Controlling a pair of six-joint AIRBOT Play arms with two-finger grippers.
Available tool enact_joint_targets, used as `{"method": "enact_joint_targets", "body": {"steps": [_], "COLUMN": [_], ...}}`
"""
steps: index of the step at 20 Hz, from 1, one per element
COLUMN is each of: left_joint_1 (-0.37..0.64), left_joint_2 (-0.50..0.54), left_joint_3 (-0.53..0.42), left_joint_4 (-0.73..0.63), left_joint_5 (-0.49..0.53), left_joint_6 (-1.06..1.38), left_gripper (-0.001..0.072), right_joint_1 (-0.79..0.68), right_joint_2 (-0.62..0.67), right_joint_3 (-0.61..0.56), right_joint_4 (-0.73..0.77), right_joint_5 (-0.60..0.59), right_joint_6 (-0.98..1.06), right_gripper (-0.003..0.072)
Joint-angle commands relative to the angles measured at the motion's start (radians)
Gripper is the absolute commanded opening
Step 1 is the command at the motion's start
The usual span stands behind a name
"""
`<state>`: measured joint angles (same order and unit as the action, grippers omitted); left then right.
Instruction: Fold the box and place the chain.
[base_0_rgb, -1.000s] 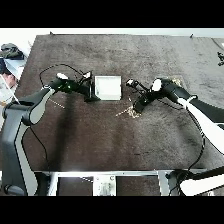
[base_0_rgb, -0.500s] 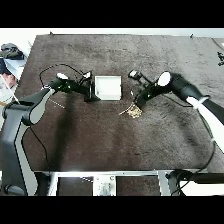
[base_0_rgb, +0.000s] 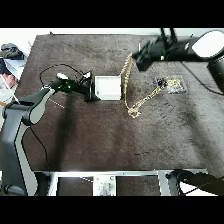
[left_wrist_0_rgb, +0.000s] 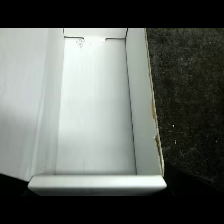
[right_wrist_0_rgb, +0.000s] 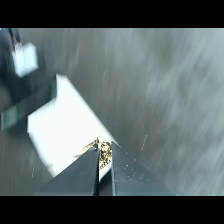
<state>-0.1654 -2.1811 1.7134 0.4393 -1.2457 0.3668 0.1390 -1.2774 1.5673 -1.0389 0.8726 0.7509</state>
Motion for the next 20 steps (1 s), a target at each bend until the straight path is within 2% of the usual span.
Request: {"method": "enact_joint_targets", "body": {"steps": [1, 4, 8, 14, 20], "left_joint_1": [0.0, 0.0, 0.0, 0.0, 0.0], "left_joint_2": [-0.001, -0.001, -0.001, -0.001, -0.001], "left_joint_3": [0.0, 0.0, 0.0, 0.0, 0.0], "left_joint_4": [0.0, 0.0, 0.0, 0.0, 0.0], "left_joint_5": [0.0, 0.0, 0.0, 0.0, 0.0], "left_joint_6": [0.0, 0.0, 0.0, 0.0, 0.0], "left_gripper": [0.0515, 0.0515, 0.0515, 0.0515, 0.0515], "right_joint_1": [0.055, 0.063, 0.064, 0.075, 0.078], "right_joint_2": [0.013, 0.003, -0.072, -0.191, -0.321], "right_joint_3": [0.114, 0.121, 0.121, 0.117, 0.116], "right_joint_4": [0.022, 0.019, 0.077, 0.108, 0.101], "right_joint_5": [-0.167, -0.311, -0.316, -0.042, 0.037], "right_joint_6": [0.0, 0.0, 0.0, 0.005, 0.012], "right_gripper": [-0.0013, -0.0014, -0.0013, -0.0013, -0.0013]}}
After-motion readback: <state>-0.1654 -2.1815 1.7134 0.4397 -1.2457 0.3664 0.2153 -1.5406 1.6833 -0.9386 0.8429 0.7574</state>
